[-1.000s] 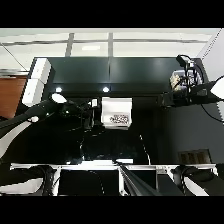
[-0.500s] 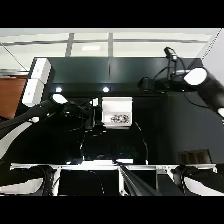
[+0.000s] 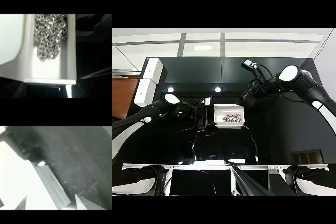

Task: Fold the box and place the chain.

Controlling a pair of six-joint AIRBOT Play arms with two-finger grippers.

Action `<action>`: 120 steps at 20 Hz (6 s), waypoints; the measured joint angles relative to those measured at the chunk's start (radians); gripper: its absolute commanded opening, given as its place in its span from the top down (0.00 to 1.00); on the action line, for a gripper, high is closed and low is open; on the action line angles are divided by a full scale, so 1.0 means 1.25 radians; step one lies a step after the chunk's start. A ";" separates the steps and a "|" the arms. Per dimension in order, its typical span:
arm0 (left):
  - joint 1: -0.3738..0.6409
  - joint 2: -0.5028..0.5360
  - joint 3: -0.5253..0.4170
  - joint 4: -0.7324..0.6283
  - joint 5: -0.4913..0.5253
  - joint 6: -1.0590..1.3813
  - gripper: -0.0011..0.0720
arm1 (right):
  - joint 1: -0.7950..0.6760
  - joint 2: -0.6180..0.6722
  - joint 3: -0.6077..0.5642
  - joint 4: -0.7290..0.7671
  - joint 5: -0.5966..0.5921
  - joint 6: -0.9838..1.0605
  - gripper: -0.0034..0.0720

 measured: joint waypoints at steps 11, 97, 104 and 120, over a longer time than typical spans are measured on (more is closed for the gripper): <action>0.000 0.000 0.000 0.001 0.000 -0.002 0.51 | 0.024 0.018 -0.087 0.040 0.063 -0.242 0.08; 0.004 0.004 0.000 0.006 -0.004 -0.004 0.01 | -0.127 0.135 -0.260 0.261 0.051 0.280 0.94; 0.019 0.112 0.000 0.103 -0.007 -0.036 0.01 | -0.318 0.314 -0.247 0.002 0.148 0.401 0.94; -0.202 -0.045 0.236 0.078 0.031 -0.305 0.02 | -0.370 0.347 -0.294 -0.119 0.120 0.457 0.94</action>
